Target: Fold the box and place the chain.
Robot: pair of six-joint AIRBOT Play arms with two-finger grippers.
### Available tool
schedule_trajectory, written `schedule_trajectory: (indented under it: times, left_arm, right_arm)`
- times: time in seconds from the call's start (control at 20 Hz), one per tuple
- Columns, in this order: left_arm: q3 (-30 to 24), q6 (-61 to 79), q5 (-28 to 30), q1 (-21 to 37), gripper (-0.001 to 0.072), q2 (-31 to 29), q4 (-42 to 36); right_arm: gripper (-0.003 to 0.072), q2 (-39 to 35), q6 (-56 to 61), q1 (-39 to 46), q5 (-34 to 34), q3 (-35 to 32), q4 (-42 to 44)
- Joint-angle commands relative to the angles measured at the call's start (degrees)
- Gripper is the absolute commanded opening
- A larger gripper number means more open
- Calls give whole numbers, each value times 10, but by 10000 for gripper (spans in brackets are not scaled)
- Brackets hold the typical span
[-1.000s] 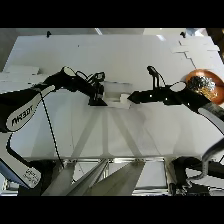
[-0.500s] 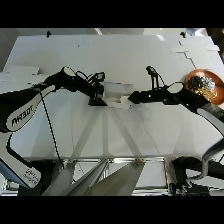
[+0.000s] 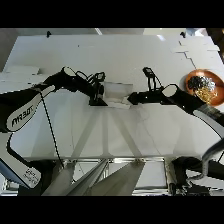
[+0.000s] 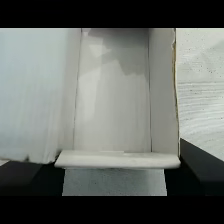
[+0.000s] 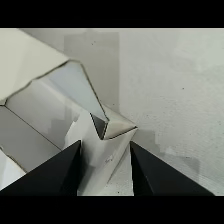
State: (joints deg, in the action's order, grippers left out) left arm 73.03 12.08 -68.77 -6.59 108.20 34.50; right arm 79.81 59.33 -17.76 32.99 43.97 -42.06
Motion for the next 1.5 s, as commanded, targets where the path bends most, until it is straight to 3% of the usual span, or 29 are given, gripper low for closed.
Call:
schedule_trajectory:
  times: [0.0,0.2,0.6,1.0,1.45]
  left_arm:
    - [0,1,0,1,316,0,0]
    - [0,1,0,1,316,0,0]
    - [0,1,0,1,316,0,0]
    - [0,1,-1,1,316,0,0]
    - [0,1,-1,1,316,0,0]
  right_arm:
    - [299,0,23,-2,-8,0,-17]
    - [297,0,69,-5,-4,3,-49]
    - [294,0,278,-66,15,57,-254]
    - [291,7,492,-107,83,104,-436]
    - [290,112,551,-156,186,230,-487]
